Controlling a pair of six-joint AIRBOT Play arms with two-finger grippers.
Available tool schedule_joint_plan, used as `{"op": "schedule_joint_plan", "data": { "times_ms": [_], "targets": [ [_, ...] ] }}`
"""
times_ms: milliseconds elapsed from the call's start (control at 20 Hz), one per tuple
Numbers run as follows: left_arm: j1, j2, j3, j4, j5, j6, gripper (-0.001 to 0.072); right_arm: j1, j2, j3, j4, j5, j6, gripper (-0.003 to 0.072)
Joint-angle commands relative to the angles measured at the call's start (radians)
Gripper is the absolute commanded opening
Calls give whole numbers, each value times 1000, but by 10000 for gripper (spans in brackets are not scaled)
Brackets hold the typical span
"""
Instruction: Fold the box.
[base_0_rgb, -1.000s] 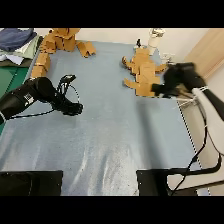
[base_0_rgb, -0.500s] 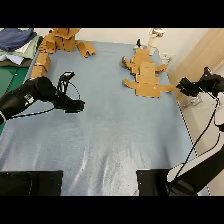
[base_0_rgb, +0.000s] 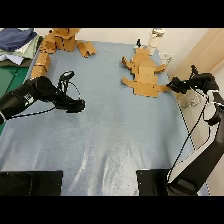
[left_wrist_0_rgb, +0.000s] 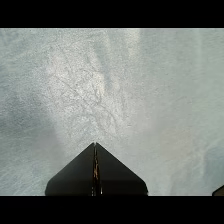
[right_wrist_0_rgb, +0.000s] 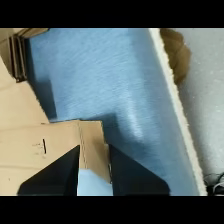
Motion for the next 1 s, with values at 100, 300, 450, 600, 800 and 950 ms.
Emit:
{"op": "schedule_joint_plan", "data": {
  "times_ms": [100,300,450,600,800,950],
  "targets": [
    [1,1,0,-13,-1,-1,15,21,-17,72,13,-171,-37,3],
    [3,1,11,-37,-20,2,15,50,28,77,19,-329,-56,-3],
    [3,2,18,-37,-30,23,24,76,138,-63,18,-363,-76,-3],
    [17,2,18,-37,-38,37,474,118,333,-364,13,-288,-86,-3],
    [71,2,18,-47,-122,127,474,227,698,-915,12,-48,-84,-3],
    [145,2,17,-149,-239,261,474,349,972,-1255,11,73,7,-2]
  ]
}}
